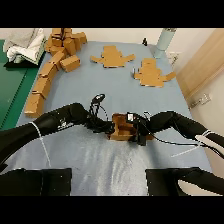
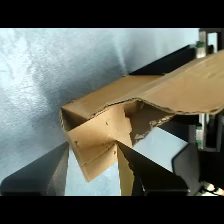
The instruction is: Fold the box.
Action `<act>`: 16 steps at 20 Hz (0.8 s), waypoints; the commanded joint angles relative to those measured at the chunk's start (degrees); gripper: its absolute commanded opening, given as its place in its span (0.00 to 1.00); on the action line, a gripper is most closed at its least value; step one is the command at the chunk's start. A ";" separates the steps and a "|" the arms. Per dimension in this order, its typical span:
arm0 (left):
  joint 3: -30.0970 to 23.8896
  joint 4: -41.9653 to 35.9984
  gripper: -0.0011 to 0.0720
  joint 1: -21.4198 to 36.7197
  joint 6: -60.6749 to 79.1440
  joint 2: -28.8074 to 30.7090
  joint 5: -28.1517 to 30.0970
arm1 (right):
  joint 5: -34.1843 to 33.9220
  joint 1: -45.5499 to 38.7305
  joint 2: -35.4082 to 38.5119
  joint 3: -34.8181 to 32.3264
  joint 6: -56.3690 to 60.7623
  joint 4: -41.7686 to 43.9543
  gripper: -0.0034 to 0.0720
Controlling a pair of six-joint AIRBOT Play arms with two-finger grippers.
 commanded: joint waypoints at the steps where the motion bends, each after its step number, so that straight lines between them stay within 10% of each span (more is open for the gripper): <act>1: 4.09 21.09 0.67 -4.42 -23.82 -0.81 -0.44 | 0.00 -0.02 -0.04 0.00 0.02 0.02 0.60; 16: 24.26 39.10 0.67 -12.68 -41.64 -15.06 -24.70 | 0.00 -0.02 -0.04 0.00 0.02 0.02 0.60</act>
